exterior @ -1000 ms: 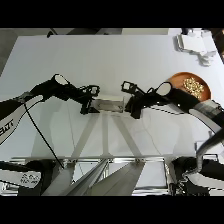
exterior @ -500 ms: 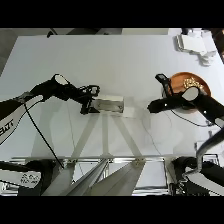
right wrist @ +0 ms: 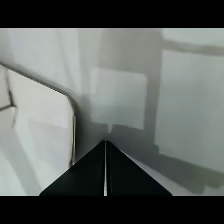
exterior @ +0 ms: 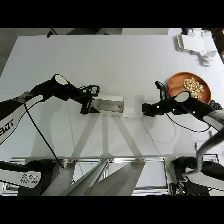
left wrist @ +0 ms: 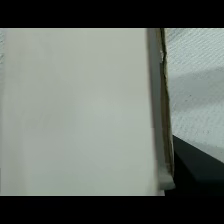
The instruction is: Fold the box and place the chain.
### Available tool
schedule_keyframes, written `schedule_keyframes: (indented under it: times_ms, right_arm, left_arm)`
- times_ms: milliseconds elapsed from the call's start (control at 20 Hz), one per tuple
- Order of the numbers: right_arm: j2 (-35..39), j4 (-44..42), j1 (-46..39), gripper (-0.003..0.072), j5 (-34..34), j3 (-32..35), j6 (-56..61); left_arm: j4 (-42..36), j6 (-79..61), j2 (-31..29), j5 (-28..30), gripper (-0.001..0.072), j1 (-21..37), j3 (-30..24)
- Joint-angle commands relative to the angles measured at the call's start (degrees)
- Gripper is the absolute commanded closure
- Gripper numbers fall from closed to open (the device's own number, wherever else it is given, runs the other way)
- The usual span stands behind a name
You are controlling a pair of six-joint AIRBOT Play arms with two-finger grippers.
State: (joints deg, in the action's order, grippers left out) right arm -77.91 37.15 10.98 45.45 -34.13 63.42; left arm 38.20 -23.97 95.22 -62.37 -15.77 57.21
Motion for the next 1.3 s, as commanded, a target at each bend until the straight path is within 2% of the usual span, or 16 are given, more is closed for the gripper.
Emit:
schedule_keyframes:
  times_ms: [0,300,400,500,550,600,650,900,1250]
  right_arm:
    - [-1.1,-12.3,2.4,0.0669,1.0,0.2,-7.4]
    - [3.5,-14.4,2.5,0.0662,1.5,0.2,-8.4]
    - [4.4,-17.0,2.7,0.0487,3.2,0.2,-8.4]
    - [4.5,-19.1,3.9,0.0474,3.1,0.2,-8.4]
    - [4.5,-19.5,4.7,0.0415,2.7,0.2,-8.4]
    - [4.5,-19.9,5.6,0.0297,1.7,0.2,-8.4]
    - [4.5,-20.6,6.5,0.0272,0.9,0.2,-8.4]
    - [4.5,-22.4,7.6,0.0266,-1.4,0.2,-8.5]
    - [4.5,-23.0,13.5,0.0253,-10.3,0.0,-8.2]
  left_arm:
    - [0.0,0.0,0.0,0.0,0.0277,0.0,0.0]
    - [0.0,0.0,0.0,0.0,0.0277,0.0,0.0]
    - [0.0,0.0,0.0,0.0,0.0277,0.0,0.0]
    - [0.0,0.0,0.0,0.0,0.0277,0.0,0.0]
    - [0.0,0.0,0.0,0.0,0.0277,0.0,0.0]
    - [0.0,0.0,0.0,0.0,0.0277,0.0,0.0]
    - [0.0,0.0,0.0,0.0,0.0277,0.0,0.0]
    - [0.0,0.0,0.0,0.0,0.0277,0.0,0.0]
    - [0.0,0.0,0.0,0.0,0.0277,0.0,0.0]
